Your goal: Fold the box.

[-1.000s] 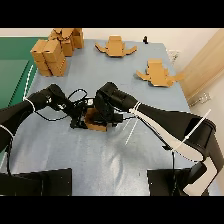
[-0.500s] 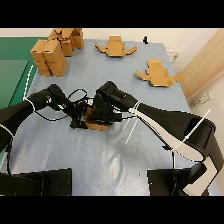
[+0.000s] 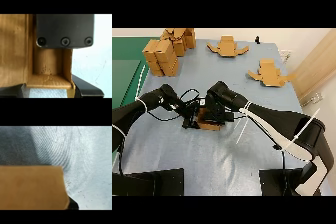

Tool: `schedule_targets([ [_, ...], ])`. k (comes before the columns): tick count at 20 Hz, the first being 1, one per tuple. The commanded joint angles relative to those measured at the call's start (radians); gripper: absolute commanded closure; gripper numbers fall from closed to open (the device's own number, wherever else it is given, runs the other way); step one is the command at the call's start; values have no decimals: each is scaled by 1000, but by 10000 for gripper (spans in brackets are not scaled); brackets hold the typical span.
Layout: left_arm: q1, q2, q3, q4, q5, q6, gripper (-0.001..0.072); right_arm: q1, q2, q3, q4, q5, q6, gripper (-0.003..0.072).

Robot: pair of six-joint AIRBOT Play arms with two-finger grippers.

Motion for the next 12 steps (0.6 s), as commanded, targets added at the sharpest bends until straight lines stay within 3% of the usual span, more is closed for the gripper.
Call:
schedule_targets([
  [1,1,0,0,1,0,0,596,4,-39,39,-3,1,-1,680],
  [6,1,0,0,1,0,-1,596,6,-50,61,-7,-14,-37,677],
  [7,1,0,0,1,0,-1,596,5,-50,61,-7,-14,-47,636],
  [8,2,0,0,1,0,-1,596,5,-48,61,-7,-14,-50,414],
  [9,2,0,0,1,0,-1,596,6,-44,61,-7,-14,-58,145],
  [10,2,0,0,1,0,-1,596,5,-38,61,-11,-12,-58,71],
  [12,2,0,0,1,0,-1,596,5,-18,61,-27,-10,-68,71],
])
